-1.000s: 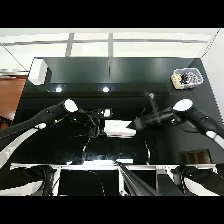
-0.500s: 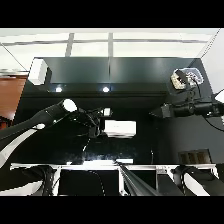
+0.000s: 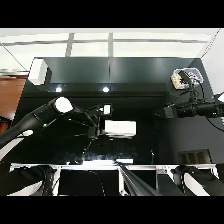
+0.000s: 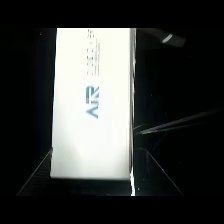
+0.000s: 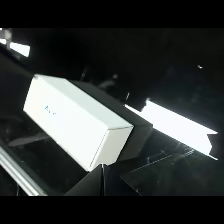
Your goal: Fold the box and place the chain.
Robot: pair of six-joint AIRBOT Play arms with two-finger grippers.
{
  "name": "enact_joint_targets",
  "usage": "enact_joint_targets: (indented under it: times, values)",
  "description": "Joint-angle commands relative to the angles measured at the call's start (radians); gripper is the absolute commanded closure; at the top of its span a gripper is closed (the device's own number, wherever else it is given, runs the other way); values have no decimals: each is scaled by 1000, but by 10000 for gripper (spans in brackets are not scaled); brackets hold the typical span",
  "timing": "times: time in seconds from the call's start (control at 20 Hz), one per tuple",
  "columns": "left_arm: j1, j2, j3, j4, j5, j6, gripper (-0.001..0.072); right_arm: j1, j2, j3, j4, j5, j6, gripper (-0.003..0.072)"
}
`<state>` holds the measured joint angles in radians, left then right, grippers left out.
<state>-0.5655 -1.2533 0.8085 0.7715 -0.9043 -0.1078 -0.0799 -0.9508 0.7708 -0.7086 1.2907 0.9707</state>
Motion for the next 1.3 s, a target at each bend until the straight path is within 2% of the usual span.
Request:
enact_joint_targets:
  times: [0.0,0.2,0.35,0.85,1.25]
  values:
    - [-58,-50,64,1,40,-62,14,-1,1,1,-10,-20,2,673]
    - [-97,-156,162,-1,39,-171,14,-1,1,1,-11,-23,1,673]
    - [-112,-187,197,-34,37,-188,14,-1,1,1,-11,-45,-6,673]
    - [-146,-214,201,-21,27,-188,14,-1,1,0,-11,-72,-26,672]
    - [-155,-214,205,-19,-24,-188,10,-1,1,0,-11,-89,-32,673]
